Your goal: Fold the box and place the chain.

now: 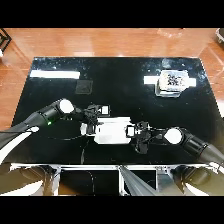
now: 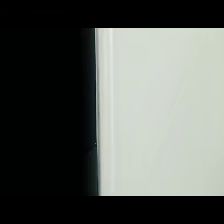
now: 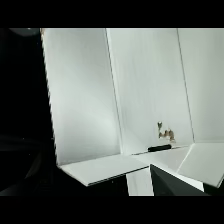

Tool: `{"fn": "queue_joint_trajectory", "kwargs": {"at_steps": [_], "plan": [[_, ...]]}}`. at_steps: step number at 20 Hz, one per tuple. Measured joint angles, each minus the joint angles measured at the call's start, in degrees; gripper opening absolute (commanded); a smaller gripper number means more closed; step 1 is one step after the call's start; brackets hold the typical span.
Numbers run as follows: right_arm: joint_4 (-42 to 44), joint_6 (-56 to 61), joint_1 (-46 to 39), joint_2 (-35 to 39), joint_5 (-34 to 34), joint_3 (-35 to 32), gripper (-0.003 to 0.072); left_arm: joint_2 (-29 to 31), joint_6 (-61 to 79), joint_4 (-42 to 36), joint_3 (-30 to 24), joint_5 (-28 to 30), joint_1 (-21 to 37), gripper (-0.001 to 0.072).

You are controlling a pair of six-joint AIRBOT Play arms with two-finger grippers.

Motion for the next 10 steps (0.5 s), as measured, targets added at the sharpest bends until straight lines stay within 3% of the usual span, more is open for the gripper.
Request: {"fn": "queue_joint_trajectory", "kwargs": {"at_steps": [10], "plan": [[1.4, 0.9, 2.1, -0.1, -6.6, 1.0, 0.0704, 0.0, 0.0, 0.0, 0.0, 0.0, 0.0, 0.0021]]}}
